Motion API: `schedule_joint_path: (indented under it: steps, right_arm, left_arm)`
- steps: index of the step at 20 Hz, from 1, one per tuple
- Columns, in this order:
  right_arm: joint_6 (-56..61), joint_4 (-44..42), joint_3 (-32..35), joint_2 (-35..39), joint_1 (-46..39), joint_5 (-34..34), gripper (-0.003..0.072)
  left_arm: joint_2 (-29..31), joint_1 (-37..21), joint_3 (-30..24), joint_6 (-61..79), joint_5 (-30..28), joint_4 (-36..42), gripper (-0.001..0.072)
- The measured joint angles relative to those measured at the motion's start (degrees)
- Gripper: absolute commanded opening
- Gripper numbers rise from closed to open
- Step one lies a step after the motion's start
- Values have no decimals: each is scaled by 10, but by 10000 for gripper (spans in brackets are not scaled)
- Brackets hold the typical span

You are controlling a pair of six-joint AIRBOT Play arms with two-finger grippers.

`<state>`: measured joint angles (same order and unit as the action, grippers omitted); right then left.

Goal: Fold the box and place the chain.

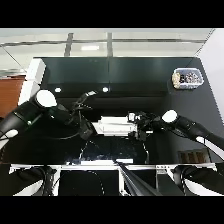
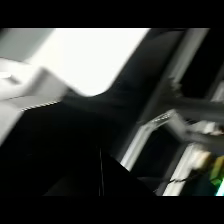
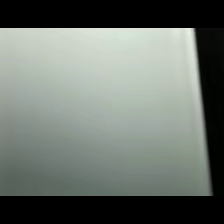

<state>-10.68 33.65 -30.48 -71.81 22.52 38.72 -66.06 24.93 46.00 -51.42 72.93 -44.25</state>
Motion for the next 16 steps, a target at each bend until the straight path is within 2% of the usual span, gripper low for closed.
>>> schedule_joint_path:
  steps: [2, 5, 8, 10, 16]
  right_arm:
    - [0, 0, 0, 0, 0, 0, 3]
    - [0, 0, 0, 0, 0, 0, 3]
    - [0, 0, 0, 0, 0, 0, 4]
    - [0, 0, 0, 0, 0, 0, 4]
    - [0, 0, 0, 0, 0, 0, 4]
  left_arm:
    - [1, 21, -18, -11, -66, 63, 25]
    - [2, 28, -31, 0, -216, 145, 24]
    - [-4, 15, -31, 11, -335, 175, 24]
    - [-20, 9, -22, 13, -353, 151, 24]
    - [-109, 18, 24, -9, -303, 44, 24]
